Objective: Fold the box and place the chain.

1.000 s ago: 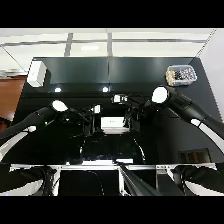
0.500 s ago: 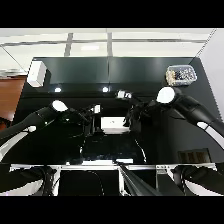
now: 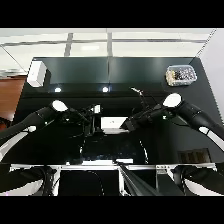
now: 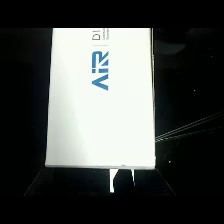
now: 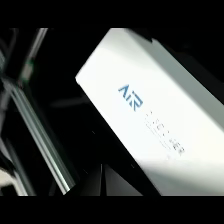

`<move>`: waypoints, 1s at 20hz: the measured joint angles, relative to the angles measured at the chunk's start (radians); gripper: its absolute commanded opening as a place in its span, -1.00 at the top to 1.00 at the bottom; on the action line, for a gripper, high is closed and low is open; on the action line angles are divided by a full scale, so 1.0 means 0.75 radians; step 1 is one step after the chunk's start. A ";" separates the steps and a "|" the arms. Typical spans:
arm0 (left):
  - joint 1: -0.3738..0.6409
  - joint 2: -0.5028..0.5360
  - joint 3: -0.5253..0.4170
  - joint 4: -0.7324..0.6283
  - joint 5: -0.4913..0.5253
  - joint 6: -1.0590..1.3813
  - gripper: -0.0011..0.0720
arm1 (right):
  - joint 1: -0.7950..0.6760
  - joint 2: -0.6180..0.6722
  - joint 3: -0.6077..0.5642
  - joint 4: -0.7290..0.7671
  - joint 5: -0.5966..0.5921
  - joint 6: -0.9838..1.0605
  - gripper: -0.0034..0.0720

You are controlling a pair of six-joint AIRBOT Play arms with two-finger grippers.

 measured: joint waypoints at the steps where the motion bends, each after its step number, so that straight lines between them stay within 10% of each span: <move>1: 0.000 0.000 0.000 0.000 0.000 0.001 0.21 | -0.002 -0.015 -0.014 0.064 -0.032 0.004 0.85; 20: 0.000 0.000 0.000 -0.001 0.003 -0.001 0.21 | -0.046 -0.090 -0.026 -0.011 -0.179 0.102 0.85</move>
